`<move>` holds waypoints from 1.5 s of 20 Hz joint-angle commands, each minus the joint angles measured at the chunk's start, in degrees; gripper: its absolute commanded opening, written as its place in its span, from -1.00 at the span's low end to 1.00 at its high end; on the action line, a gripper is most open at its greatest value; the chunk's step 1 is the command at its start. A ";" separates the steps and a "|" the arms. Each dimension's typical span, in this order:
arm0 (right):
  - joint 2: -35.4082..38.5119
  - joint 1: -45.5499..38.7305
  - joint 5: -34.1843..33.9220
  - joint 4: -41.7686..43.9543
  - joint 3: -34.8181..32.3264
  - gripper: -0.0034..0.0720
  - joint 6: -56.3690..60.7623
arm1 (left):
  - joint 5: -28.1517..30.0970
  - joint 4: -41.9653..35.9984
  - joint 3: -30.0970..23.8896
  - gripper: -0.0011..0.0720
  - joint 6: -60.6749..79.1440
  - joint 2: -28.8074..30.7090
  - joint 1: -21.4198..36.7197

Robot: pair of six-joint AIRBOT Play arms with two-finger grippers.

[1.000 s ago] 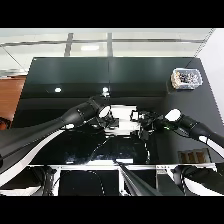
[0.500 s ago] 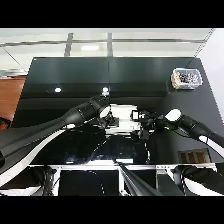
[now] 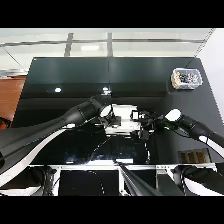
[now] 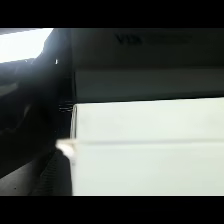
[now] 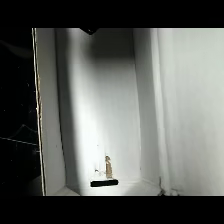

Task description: Fold the box and place the chain.

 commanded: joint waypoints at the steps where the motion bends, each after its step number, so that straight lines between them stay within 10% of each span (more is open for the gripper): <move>1: -0.04 0.02 0.02 0.00 -0.02 -0.30 0.02 | -0.11 1.42 0.37 0.60 -0.13 -0.42 0.57; 2: -0.04 0.02 0.02 0.00 -0.02 -0.30 0.02 | -0.09 1.25 0.37 0.43 -0.13 -0.50 0.68; 5: -0.04 0.02 0.04 0.00 -0.02 -0.30 0.02 | 0.13 0.20 0.37 -0.91 2.19 -0.50 0.61; 21: -0.02 0.04 0.48 1.51 0.00 -0.31 -0.11 | 0.02 -0.22 0.37 -0.91 1.62 -0.50 0.61; 22: -0.02 0.04 0.50 1.51 0.00 -0.22 -0.11 | 0.02 -0.22 0.37 -0.90 1.60 -0.50 0.61; 24: 0.09 0.04 1.07 1.53 0.09 0.80 0.15 | -0.15 -0.22 0.37 -0.90 1.62 -0.50 0.61; 30: 8.83 -0.28 8.81 -15.12 1.07 0.80 11.34 | -1.75 -0.22 0.37 -0.91 1.62 -0.46 1.03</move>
